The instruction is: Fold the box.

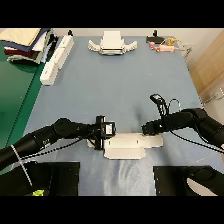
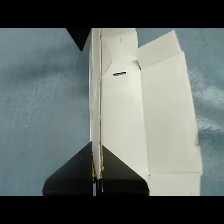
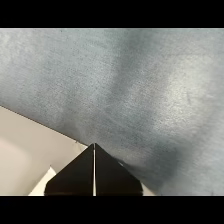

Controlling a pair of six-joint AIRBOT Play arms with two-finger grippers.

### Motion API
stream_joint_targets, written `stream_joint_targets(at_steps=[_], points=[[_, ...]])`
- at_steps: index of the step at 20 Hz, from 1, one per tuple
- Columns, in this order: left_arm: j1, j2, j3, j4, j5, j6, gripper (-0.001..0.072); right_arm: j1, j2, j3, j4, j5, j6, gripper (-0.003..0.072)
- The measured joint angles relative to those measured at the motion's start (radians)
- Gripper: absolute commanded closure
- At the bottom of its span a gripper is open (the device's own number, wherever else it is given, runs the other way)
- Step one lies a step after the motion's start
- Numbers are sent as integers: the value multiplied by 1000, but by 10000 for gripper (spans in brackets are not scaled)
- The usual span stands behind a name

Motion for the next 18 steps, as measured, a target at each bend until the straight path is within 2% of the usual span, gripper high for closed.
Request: stream_joint_targets(at_steps=[5, 18], points=[[-3, 2, -4, 8, -47, -72, 701, 0, 1, 0, -14, 2, 0, 682], [-2, 0, 25, 17, -48, -108, 698, -2, 99, 3, -34, -5, 0, 682]])
